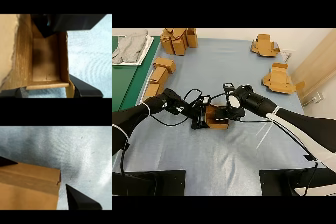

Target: Fold the box.

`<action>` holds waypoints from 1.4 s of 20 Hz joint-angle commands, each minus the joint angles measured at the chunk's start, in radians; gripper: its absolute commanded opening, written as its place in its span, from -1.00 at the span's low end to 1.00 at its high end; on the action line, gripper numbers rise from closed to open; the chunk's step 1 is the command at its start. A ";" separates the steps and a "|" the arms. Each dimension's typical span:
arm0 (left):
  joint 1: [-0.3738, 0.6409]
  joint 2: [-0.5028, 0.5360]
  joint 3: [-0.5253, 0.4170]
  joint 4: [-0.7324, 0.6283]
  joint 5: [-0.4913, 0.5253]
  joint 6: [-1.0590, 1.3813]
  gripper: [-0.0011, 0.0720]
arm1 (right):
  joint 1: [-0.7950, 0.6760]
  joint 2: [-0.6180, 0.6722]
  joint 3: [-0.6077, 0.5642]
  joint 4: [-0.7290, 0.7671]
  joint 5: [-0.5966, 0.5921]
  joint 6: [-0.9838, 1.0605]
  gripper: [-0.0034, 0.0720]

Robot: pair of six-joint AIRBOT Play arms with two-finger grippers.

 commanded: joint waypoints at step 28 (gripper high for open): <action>0.001 0.000 0.000 0.020 0.010 -0.003 -0.19 | -0.703 0.130 -0.201 1.075 0.047 -0.962 -0.90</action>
